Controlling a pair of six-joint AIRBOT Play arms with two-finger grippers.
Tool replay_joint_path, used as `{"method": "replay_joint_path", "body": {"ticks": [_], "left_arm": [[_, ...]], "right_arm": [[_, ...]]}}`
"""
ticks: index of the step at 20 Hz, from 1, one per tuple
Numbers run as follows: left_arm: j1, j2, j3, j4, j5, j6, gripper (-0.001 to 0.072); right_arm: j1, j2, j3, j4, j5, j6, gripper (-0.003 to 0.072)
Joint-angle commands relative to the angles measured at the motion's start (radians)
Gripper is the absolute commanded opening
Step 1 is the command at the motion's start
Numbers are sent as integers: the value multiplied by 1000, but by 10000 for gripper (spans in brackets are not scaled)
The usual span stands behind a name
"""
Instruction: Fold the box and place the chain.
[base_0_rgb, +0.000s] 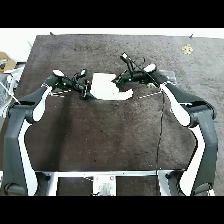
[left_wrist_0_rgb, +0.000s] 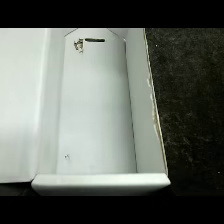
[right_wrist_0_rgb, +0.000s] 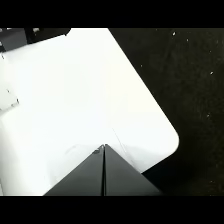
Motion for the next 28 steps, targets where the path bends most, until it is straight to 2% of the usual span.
{"method": "replay_joint_path", "body": {"ticks": [1, 6, 9, 11, 13, 17, 18, 19, 20, 27, 28], "left_arm": [[0, 0, 0, 1, 0, 2, 467], [0, 0, 0, 1, 0, 2, 467], [0, 0, 0, 1, 0, 2, 467], [0, 0, 0, 1, 0, 2, 467], [0, 0, 0, 1, 0, 2, 467], [0, 0, 0, 1, 0, 2, 467], [0, 0, 0, 1, 0, 2, 467], [0, 0, 0, 1, 0, 2, 467], [0, 0, 0, 1, 0, 2, 467], [0, 0, 0, 1, 2, 2, 467], [0, 0, 0, 1, 2, 2, 467]], "right_arm": [[1, -27, -1, -18, 67, -68, 5], [-3, -5, 0, -18, 42, -95, 5], [-4, 51, 0, -18, 21, -102, 5], [-9, 108, 0, -32, 60, -101, 5], [-2, 183, 0, -192, 138, -48, 6], [73, 275, 0, -702, 238, 155, 14], [92, 272, -2, -792, 247, 176, 229], [106, 267, -14, -845, 249, 177, 570], [114, 263, -31, -849, 238, 156, 657], [114, 196, -69, -698, 199, 74, 655], [114, 185, -69, -698, 195, 74, 613]]}}
